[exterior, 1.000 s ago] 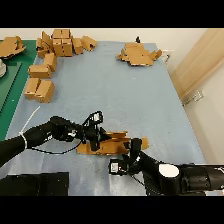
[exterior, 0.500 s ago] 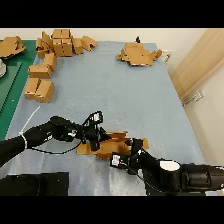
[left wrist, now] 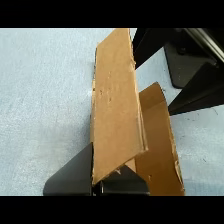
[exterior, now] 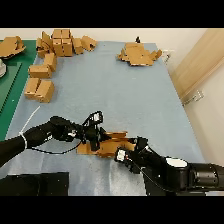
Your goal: Fold the box.
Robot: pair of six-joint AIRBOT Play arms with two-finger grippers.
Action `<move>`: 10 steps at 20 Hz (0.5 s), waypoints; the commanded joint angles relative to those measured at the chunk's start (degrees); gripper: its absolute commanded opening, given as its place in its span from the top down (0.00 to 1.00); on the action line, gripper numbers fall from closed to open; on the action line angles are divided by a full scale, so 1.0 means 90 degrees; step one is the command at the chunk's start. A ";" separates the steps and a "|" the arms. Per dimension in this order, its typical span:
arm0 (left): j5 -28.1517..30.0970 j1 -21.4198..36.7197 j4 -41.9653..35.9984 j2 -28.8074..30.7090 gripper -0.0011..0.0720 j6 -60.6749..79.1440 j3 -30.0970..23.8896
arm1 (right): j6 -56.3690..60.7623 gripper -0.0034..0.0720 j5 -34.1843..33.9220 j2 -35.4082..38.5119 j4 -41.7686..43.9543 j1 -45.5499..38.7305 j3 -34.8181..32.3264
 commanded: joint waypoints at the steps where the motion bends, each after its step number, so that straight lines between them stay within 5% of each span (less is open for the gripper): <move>1: 0.0005 0.0000 0.0000 0.0005 0.97 0.0000 0.0002 | -0.0406 0.02 0.0578 0.0316 0.0146 -0.0401 -0.0223; 4: 0.0005 0.0000 0.0000 0.0005 0.97 0.0002 0.0002 | -0.1489 0.02 0.1365 0.0347 0.0950 -0.1018 -0.0389; 10: 0.0002 0.0002 0.0000 0.0005 0.97 0.0002 0.0002 | -0.2635 0.02 0.1613 0.0362 0.1734 -0.1902 -0.0389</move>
